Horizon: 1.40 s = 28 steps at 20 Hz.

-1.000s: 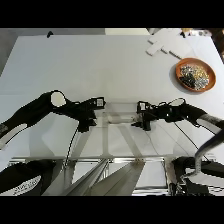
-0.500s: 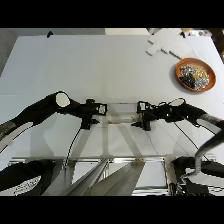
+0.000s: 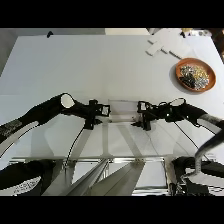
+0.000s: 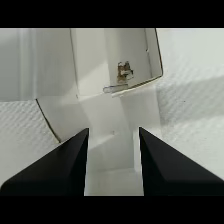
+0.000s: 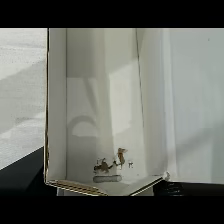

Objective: Fold the box and place the chain.

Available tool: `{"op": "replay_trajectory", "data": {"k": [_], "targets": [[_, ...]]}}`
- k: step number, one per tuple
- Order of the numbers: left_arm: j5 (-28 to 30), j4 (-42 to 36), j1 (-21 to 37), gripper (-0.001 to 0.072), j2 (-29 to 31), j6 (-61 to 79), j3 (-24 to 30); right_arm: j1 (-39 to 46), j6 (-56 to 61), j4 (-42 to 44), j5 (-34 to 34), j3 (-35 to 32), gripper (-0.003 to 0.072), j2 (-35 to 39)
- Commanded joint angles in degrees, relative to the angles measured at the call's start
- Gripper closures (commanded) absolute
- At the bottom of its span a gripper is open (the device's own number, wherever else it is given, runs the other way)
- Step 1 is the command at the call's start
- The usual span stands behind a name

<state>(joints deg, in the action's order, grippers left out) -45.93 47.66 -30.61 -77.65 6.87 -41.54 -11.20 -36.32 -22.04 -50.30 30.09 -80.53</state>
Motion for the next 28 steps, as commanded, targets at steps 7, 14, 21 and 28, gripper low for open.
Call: {"op": "replay_trajectory", "data": {"k": [7, 14, 21, 28], "targets": [[1.55, 2.01, 2.03, 0.0363, -0.09, -2.10, 0.00, -0.04, 0.00, 0.00, -0.04, 0.02, 0.0273, 0.04], [4.39, -4.63, 0.17, 0.0361, -0.15, 6.32, 0.00, -0.04, -0.02, 0.00, -0.04, 0.02, 0.0273, 0.04], [1.66, -6.23, -1.22, 0.0459, -1.60, 7.50, 0.00, -0.04, -0.02, 0.00, -0.04, 0.02, 0.0273, 0.04], [5.70, -10.23, -2.38, 0.0460, -1.60, 8.79, -0.02, -0.04, -0.02, 0.00, -0.04, 0.02, 0.0273, 0.04]]}}
